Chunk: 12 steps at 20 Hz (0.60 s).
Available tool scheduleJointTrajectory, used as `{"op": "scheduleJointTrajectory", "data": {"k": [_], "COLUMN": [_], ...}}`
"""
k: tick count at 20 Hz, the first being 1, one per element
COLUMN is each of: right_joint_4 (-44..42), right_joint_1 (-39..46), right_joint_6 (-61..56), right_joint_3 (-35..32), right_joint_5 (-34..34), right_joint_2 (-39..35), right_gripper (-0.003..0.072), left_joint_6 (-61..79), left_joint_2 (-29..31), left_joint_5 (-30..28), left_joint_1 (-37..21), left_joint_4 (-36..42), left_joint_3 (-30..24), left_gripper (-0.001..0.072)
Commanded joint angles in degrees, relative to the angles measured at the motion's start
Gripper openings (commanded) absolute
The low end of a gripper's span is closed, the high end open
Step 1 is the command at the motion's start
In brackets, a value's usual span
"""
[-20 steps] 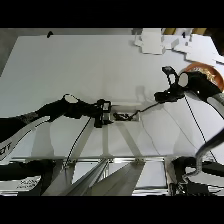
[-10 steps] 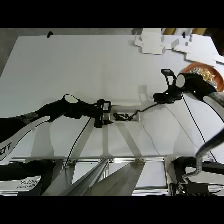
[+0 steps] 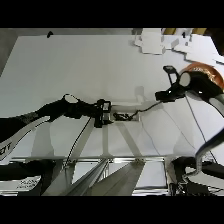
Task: Fold the box and place the chain.
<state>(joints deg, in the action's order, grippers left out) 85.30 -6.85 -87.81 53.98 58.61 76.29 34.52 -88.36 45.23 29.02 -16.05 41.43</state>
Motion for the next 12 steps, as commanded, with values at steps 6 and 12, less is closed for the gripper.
{"op": "scheduleJointTrajectory", "data": {"k": [6, 12], "right_joint_4": [-6.16, -15.54], "right_joint_1": [-5.81, -18.01], "right_joint_6": [1.36, 0.68], "right_joint_3": [0.07, 0.07], "right_joint_5": [10.78, 7.93], "right_joint_2": [-20.39, -24.37], "right_gripper": [0.0014, 0.0014], "left_joint_6": [0.00, 0.00], "left_joint_2": [-0.02, -0.02], "left_joint_5": [0.02, -0.02], "left_joint_1": [0.02, 0.02], "left_joint_4": [-0.02, -0.02], "left_joint_3": [-0.02, 0.00], "left_gripper": [0.0214, 0.0214]}}
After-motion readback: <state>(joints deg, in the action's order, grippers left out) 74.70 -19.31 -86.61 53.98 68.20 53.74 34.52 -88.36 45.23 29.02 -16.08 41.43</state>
